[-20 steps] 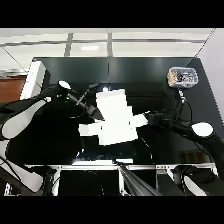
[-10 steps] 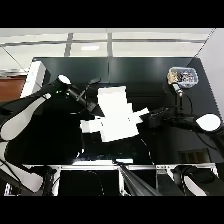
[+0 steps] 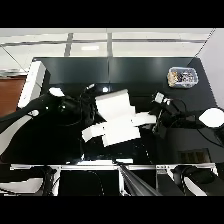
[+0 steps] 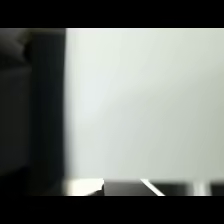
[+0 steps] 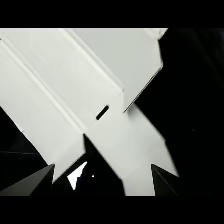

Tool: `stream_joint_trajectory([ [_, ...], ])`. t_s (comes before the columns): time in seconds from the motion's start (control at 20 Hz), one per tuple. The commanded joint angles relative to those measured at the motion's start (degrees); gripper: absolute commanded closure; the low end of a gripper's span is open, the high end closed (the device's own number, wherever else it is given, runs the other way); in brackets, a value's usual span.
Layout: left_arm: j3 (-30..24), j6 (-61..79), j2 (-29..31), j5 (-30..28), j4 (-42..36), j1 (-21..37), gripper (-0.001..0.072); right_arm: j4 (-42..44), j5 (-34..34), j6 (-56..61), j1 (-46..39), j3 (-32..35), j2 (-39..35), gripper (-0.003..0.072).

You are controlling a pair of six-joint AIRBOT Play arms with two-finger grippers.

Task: Fold the box and place the chain.

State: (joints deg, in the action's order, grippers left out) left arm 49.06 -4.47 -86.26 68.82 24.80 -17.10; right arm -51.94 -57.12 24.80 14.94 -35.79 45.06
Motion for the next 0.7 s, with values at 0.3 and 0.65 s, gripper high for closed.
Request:
stream_joint_trajectory([
  [0.3, -1.6, 20.8, 1.6, -21.9, 5.4, -8.5, 0.0688, -0.5, 3.5, -16.3, 5.8, 4.4, 3.7, -0.0019],
  [0.65, -1.6, 18.9, 1.5, -25.1, 10.1, -10.8, 0.0687, -0.3, 4.2, -20.7, 7.6, 5.7, 8.5, -0.0019],
])
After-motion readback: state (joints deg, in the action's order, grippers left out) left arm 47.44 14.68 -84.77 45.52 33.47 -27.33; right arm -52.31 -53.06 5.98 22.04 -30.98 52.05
